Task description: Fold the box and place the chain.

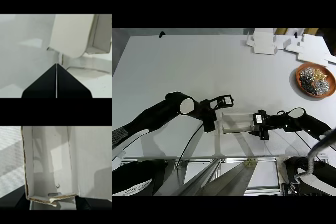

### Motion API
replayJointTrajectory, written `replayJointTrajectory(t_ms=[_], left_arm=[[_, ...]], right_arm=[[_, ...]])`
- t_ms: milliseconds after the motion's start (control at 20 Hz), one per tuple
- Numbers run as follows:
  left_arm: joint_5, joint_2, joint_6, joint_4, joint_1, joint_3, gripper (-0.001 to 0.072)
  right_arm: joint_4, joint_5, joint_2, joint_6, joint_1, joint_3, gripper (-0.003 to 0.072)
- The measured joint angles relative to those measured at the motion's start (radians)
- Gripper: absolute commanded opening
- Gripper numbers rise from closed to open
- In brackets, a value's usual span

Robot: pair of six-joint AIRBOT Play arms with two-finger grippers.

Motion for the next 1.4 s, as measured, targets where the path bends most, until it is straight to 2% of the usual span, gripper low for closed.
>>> replayJointTrajectory(t_ms=[300,500,700,950,1100,1400], left_arm=[[-0.022,0.030,0.073,0.010,0.034,-0.064,0.0001],[0.018,0.122,0.074,0.012,0.061,-0.076,0.0003],[0.079,0.189,0.041,-0.038,0.014,-0.076,0.0003],[0.135,0.124,0.029,-0.116,-0.070,-0.061,0.0001],[0.136,0.067,0.008,-0.141,-0.085,-0.054,0.0001],[-0.008,0.038,-0.066,-0.096,-0.026,-0.066,0.0001]], right_arm=[[0.000,0.000,0.000,0.000,0.000,0.000,0.0396],[0.000,0.000,0.000,0.000,0.000,0.000,0.0396],[0.000,0.000,0.000,0.000,0.000,0.000,0.0396],[0.000,0.000,0.000,0.000,0.000,0.000,0.0396],[0.000,0.000,0.000,0.000,0.000,0.000,0.0396],[0.000,0.000,0.000,0.000,0.000,0.000,0.0396]])
